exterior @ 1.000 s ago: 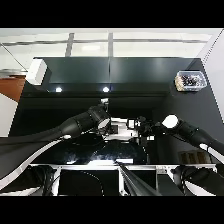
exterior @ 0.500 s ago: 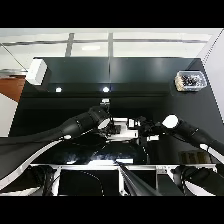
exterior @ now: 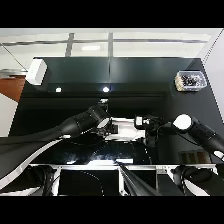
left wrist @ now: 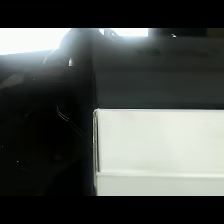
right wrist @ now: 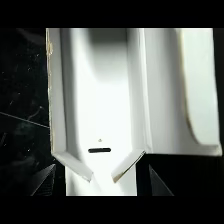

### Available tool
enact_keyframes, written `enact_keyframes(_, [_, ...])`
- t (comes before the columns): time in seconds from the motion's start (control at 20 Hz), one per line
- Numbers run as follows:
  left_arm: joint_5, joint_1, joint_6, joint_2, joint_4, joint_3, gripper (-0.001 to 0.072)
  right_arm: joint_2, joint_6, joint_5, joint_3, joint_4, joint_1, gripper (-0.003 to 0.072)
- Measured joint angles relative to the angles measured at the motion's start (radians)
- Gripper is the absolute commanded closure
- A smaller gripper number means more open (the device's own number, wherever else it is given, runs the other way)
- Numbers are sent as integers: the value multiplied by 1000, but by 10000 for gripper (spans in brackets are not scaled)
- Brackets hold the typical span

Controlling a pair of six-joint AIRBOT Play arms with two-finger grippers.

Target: Fold the box and place the chain.

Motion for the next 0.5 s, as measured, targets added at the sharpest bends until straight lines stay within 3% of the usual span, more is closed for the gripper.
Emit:
enact_keyframes(0.15, [-11, 0, 0, 0, 10, 0, 678, -3, -7, 6, 0, -13, -8, -20])
enact_keyframes(0.2, [-15, 0, 0, 0, 13, 0, 678, -11, -18, 7, 0, -9, -10, 133])
enact_keyframes(0.25, [-16, 0, 0, 0, 15, 0, 678, -21, -34, 7, 0, 0, -9, 210])
enact_keyframes(0.35, [-18, 0, 0, 0, 17, 0, 678, -42, -66, -3, 0, 27, 6, 212])
enact_keyframes(0.4, [-20, 0, 0, 0, 18, 0, 679, -50, -78, -14, 0, 43, 18, 305])
enact_keyframes(0.45, [-21, 0, 0, 0, 19, 0, 678, -60, -90, -28, 0, 55, 33, 495])
enact_keyframes(0.5, [-21, 0, 0, 0, 20, 0, 678, -67, -94, -37, 0, 64, 47, 497])
